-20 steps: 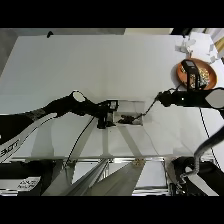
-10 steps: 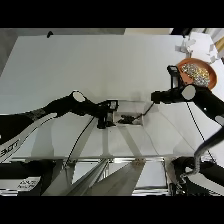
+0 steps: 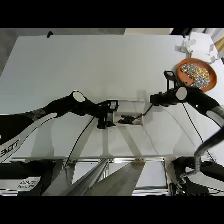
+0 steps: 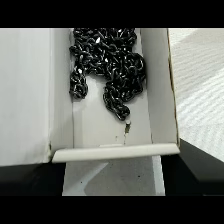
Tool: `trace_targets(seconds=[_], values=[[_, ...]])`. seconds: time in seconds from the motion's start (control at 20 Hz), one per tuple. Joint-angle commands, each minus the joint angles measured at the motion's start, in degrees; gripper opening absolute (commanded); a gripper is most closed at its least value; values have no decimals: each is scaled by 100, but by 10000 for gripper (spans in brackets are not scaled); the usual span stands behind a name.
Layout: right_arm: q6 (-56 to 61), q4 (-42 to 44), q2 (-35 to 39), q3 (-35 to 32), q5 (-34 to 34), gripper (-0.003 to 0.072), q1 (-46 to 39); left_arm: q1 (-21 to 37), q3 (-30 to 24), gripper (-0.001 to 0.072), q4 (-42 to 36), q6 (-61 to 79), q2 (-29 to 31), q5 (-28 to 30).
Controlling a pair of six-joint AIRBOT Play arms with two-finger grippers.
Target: Fold the box and place the chain.
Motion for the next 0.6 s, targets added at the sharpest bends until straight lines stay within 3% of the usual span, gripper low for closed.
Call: trace_targets(seconds=[0.0, 0.05, 0.15, 0.2, 0.4, 0.55], values=[[313, -321, -48, 2, -109, 216, 4, 2, -2, 210, 0, 2, 4, 0], [313, -319, -57, 0, -164, 215, 4, 2, -2, 210, 0, 2, 4, 0], [289, -321, -98, 2, -146, 62, 4, 2, -2, 210, 0, 0, 4, 0], [280, -321, -101, 2, -96, 20, 7, 2, -2, 210, 0, 0, 4, 0], [-245, -330, 136, 2, 332, 19, 11, 2, -2, 210, 0, 0, 4, 0], [-299, -358, 866, 2, 636, 19, 11, 2, -2, 210, 0, 0, 4, 0]])
